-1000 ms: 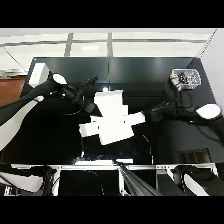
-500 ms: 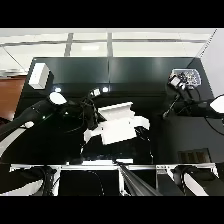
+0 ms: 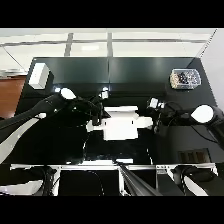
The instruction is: Fold the box and place the chain.
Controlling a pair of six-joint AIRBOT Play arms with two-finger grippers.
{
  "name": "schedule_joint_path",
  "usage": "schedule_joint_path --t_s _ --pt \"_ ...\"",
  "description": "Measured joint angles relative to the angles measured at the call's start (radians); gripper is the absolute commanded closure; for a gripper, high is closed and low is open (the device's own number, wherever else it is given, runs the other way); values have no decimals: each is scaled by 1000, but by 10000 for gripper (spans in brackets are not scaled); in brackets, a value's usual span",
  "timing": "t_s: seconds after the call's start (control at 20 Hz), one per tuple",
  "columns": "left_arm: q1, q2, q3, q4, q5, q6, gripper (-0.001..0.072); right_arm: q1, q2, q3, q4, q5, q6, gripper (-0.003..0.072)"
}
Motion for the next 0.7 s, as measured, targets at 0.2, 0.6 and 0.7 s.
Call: schedule_joint_path --t_s 0.2,0.6,0.7 --pt "-3 -43 17 14 -6 23 685 99 -1 -32 -5 -54 -42 -14" --pt "-3 -64 24 26 -1 30 685 228 -45 -90 -7 -114 -98 -14" --pt "-3 -64 24 27 0 30 685 263 -68 -95 -7 -127 -104 -14"
